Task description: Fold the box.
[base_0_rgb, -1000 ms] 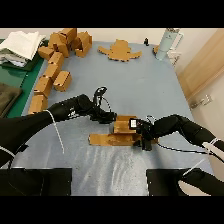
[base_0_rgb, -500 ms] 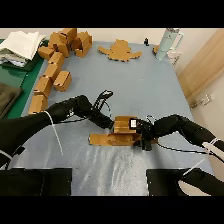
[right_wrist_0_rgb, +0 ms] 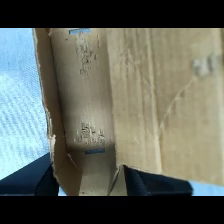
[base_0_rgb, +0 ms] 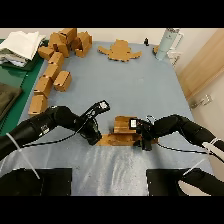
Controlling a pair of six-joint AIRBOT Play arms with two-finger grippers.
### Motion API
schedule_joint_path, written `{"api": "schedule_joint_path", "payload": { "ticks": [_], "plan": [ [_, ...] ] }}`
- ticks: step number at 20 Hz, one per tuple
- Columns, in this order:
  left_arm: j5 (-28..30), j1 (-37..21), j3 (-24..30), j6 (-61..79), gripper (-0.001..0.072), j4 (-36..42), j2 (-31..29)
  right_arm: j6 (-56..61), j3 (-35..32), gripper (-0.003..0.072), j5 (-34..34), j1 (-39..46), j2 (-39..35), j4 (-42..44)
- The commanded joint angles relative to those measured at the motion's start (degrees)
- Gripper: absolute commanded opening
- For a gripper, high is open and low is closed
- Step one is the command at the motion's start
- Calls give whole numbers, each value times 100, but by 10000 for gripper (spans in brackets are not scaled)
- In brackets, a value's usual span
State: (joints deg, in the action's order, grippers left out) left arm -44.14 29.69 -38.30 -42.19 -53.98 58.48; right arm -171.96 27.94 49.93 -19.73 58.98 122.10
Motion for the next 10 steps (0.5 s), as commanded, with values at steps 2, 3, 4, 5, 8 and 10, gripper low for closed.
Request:
{"api": "schedule_joint_path", "payload": {
  "ticks": [2, 3, 4, 5, 8, 10],
  "plan": [
    [-11, -2, 170, 535, 660, 247, -295, 2, 2, 536, 4, -2, -2, -17],
    [20, -2, 170, 588, 660, 251, -269, 2, 2, 536, 7, -2, -2, -20],
    [20, -2, 170, 756, 660, 251, -247, 2, 2, 536, 7, -2, -2, -20],
    [22, -2, 170, 960, 660, 254, -216, 2, 2, 536, 7, -2, -2, -20],
    [17, -214, 334, 1853, 660, 599, -87, 4, 2, 536, 4, -2, -2, -20],
    [-76, -374, 551, 2865, 660, 990, 114, 2, 2, 536, 7, -2, -2, -24]
  ]
}}
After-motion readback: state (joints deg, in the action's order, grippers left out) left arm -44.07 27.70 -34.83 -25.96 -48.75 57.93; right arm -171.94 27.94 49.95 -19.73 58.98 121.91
